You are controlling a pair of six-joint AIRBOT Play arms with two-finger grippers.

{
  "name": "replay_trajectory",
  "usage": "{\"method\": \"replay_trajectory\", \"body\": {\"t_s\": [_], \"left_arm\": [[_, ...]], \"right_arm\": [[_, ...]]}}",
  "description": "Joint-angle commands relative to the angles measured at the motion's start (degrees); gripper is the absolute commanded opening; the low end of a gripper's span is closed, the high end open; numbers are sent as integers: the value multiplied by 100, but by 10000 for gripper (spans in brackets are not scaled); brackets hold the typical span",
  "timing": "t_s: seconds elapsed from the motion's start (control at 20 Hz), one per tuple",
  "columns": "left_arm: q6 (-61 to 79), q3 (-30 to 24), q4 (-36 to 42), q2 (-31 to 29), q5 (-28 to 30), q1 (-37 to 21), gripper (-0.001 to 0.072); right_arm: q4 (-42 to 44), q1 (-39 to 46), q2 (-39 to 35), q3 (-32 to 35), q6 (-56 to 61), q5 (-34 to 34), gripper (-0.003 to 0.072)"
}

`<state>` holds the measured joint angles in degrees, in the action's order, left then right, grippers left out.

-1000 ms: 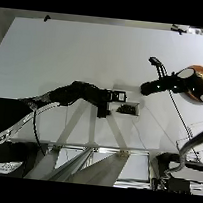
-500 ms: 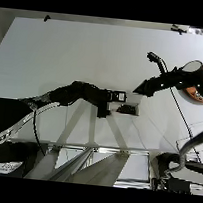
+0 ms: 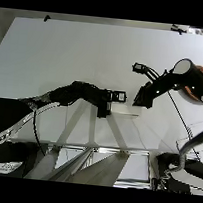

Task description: Fold the box and place the chain.

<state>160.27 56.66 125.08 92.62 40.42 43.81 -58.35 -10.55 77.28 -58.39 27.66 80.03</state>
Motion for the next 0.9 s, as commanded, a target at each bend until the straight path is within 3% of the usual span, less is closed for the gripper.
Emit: {"method": "replay_trajectory", "body": {"t_s": [0.0, 0.1, 0.3, 0.55, 0.7, 0.85], "left_arm": [[0, -2, 0, 4, 2, -2, 275], [0, -2, 0, 4, 2, -2, 275], [2, -2, 0, 4, 4, -2, 275], [0, -2, 0, 4, 2, -2, 275], [0, -2, 0, 4, 0, -2, 275], [2, -2, 0, 4, 0, -2, 275]], "right_arm": [[-1095, -442, -201, -4, 358, -20, 321], [-1622, -769, -498, -2, 514, -149, 321], [-1810, -1316, -1099, 72, 538, -732, 321], [-2044, -1786, -1189, 533, 957, -1283, 325], [-2188, -1963, -1191, 1012, 1161, -1445, 461], [-2284, -1998, -1191, 1270, 1464, -1635, 460]]}}
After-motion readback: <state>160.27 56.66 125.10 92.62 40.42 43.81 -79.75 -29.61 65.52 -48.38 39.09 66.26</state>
